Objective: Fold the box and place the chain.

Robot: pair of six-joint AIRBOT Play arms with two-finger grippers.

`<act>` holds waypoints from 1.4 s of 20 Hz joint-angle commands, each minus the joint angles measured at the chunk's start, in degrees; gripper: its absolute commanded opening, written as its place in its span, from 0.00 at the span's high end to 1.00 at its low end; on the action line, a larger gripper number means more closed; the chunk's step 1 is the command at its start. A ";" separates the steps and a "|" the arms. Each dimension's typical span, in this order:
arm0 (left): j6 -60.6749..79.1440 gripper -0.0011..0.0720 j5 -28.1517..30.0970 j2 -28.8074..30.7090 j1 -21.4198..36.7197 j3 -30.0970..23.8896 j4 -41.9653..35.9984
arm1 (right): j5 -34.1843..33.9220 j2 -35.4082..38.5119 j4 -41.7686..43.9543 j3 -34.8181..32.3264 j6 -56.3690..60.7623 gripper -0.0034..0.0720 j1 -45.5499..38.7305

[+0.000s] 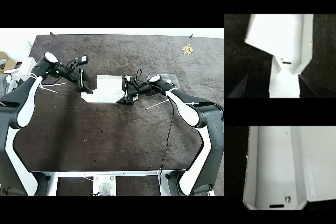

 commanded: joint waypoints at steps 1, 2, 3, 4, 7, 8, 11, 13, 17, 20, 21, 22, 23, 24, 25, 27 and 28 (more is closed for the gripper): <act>3.58 0.06 0.35 -0.07 -1.18 -2.19 5.70 | 0.00 0.00 0.02 -0.02 0.02 0.63 0.04; 3.52 0.06 0.46 -0.07 -2.14 -2.60 8.20 | 0.00 0.00 0.02 -0.02 0.02 0.63 0.04; 3.30 0.06 0.87 -0.09 -3.30 -3.08 10.54 | 0.00 0.00 0.02 -0.02 0.02 0.63 0.04; 2.19 0.06 2.16 -0.07 -4.31 -3.56 12.20 | 0.00 0.00 0.02 -0.02 0.02 0.63 0.04; 0.76 0.06 5.18 -0.09 -6.27 -3.74 11.89 | 0.00 0.00 0.02 -0.02 0.02 0.63 0.04; 0.76 0.06 5.73 -0.09 -6.86 -3.74 11.54 | 0.02 0.00 0.02 -0.02 0.02 0.63 0.04; 0.37 0.06 6.58 -0.09 -7.32 -3.74 11.02 | 0.00 0.00 0.02 -0.02 0.02 0.63 0.04; 0.35 0.06 6.58 -0.09 -7.32 -3.74 11.02 | 0.00 0.00 0.02 -0.02 0.02 0.63 0.04; -1.22 0.28 6.43 -0.09 -7.32 -3.74 10.91 | 0.00 0.00 0.02 -0.02 0.02 0.63 0.04; -2.67 0.28 5.40 -0.09 -7.32 -3.74 10.91 | 0.00 0.00 0.02 -0.02 0.02 0.63 0.04; -2.69 0.28 5.40 -0.09 -7.32 -3.74 10.88 | 0.00 0.00 0.02 -0.02 0.02 0.63 0.04; -2.71 0.28 5.40 -0.09 -7.32 -3.74 10.69 | 0.00 0.00 0.02 -0.02 0.02 0.63 0.04; -3.54 0.28 5.44 -0.09 -7.32 -3.74 10.32 | 0.00 0.00 0.02 -0.02 0.02 0.63 0.04; -4.55 0.28 5.35 -0.09 -7.32 -3.74 9.70 | 0.00 0.00 0.02 -0.02 0.02 0.63 0.04; -5.57 0.28 5.31 -0.09 -7.32 -3.74 9.27 | 0.00 0.00 0.02 -0.02 0.02 0.63 0.04; -5.53 0.50 4.98 -0.09 -7.32 -3.74 9.22 | 0.00 0.00 0.02 -0.02 0.02 0.63 0.04; -5.53 0.50 4.96 -0.09 -7.32 -3.74 9.20 | 0.00 0.00 0.02 -0.02 0.02 0.63 0.04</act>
